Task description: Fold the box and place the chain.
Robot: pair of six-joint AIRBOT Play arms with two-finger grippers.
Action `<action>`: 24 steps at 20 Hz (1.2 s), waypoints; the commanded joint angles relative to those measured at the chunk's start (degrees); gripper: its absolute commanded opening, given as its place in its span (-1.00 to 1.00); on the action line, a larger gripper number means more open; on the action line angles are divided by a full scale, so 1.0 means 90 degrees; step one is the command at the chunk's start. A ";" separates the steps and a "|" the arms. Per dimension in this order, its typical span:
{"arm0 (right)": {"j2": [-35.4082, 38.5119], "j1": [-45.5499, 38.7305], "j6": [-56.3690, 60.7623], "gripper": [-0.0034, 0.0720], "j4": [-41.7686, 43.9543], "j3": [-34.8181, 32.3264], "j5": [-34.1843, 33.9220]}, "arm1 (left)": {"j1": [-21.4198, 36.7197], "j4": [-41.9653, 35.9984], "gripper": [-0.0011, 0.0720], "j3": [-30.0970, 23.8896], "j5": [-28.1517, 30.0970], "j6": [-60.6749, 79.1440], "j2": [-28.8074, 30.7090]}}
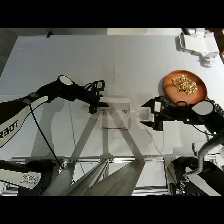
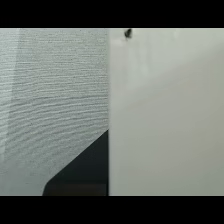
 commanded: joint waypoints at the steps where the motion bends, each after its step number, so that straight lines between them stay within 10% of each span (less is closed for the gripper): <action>1: -0.0554 0.0476 -0.0695 0.93 -0.0097 -0.0097 -0.0459 | 0.0000 0.0002 -0.95 -0.0002 0.0002 0.0000 -0.0005; 7: -0.1931 0.1095 -0.0746 0.93 0.1018 -0.0097 -0.0950 | 0.0000 0.0002 -0.93 -0.0002 0.0000 0.0000 -0.0005; 24: -0.1960 0.1430 0.2807 0.93 0.1185 0.0233 -0.1598 | 0.0000 0.0002 -0.93 -0.0002 0.0002 0.0000 -0.0005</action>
